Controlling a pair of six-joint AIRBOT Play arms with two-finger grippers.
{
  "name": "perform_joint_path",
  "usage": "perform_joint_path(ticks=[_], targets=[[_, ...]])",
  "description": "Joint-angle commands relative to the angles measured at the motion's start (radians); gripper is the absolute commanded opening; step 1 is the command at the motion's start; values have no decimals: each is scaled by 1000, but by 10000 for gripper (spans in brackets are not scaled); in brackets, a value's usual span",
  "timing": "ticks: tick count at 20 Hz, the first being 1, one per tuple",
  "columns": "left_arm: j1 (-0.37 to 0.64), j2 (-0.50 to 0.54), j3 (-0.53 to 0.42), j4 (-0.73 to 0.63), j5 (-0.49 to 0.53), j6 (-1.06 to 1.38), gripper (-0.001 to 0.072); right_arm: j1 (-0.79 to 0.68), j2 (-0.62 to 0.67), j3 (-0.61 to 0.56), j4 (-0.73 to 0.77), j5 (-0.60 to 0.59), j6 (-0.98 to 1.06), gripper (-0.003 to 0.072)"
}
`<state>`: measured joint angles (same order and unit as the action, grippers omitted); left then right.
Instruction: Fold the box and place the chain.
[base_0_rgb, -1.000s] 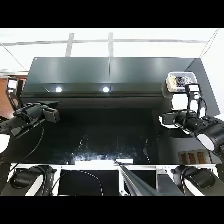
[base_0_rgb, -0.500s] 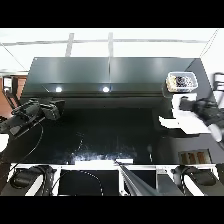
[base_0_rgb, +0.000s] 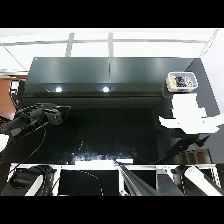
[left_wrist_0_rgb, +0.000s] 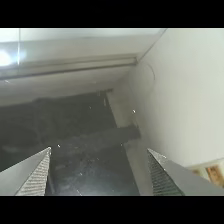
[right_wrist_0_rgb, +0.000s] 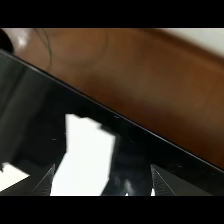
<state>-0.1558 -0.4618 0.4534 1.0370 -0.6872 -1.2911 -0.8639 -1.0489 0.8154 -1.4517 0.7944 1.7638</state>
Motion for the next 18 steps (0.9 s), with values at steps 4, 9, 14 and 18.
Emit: perform_joint_path(ticks=[4, 9, 14, 18], targets=[[0, 0, 0, -6, -2, 0, 708, -121, -354, 289, 204, 353, -489, 706], [0, -14, 0, -2, -2, 1, 708, -121, -574, 490, 409, 610, -700, 706], [0, -56, 0, -4, -2, 0, 708, -119, -729, 636, 388, 797, -698, 705], [0, -92, 0, -6, -2, 0, 708, -118, -747, 655, 359, 800, -698, 666]])
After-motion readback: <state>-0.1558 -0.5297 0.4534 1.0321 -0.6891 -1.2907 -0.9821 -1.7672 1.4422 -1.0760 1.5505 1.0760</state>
